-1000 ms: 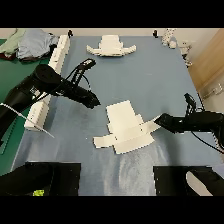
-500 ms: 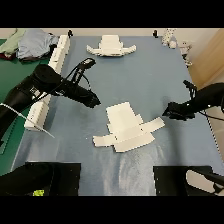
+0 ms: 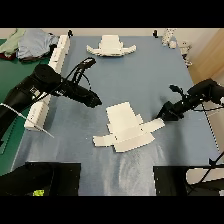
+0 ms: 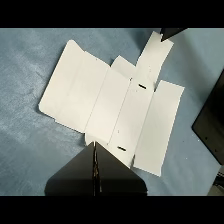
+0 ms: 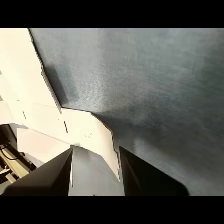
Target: Fold the box.
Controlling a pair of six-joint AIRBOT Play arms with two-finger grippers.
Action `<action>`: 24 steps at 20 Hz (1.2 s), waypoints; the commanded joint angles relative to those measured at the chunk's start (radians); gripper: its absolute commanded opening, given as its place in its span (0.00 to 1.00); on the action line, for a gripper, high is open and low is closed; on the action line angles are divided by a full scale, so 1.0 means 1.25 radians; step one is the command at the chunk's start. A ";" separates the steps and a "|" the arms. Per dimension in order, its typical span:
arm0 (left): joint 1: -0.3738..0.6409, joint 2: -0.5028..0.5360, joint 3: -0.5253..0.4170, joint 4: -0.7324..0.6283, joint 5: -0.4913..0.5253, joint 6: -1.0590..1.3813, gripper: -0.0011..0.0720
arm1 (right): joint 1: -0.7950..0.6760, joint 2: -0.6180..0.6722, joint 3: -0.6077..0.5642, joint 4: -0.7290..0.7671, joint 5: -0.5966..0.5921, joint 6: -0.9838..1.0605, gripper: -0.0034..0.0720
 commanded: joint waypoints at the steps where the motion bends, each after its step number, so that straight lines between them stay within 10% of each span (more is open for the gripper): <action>1: 0.000 0.000 0.000 -0.002 -0.001 0.000 0.03 | 0.002 -0.035 0.005 0.014 -0.037 -0.020 0.59; 10: 0.000 0.000 0.000 -0.004 -0.033 -0.024 0.03 | 0.075 -0.037 -0.020 0.013 -0.005 -0.045 0.23; 11: 0.000 0.000 0.000 -0.004 -0.033 -0.036 0.03 | 0.085 -0.037 -0.020 0.023 0.007 -0.049 0.05; 16: 0.003 -0.001 0.000 -0.005 -0.032 -0.146 0.03 | 0.156 0.020 -0.096 0.103 0.083 -0.060 0.05; 24: 0.128 -0.069 -0.005 0.004 -0.076 -0.234 0.06 | 0.311 0.438 -0.490 0.150 0.399 -0.004 0.05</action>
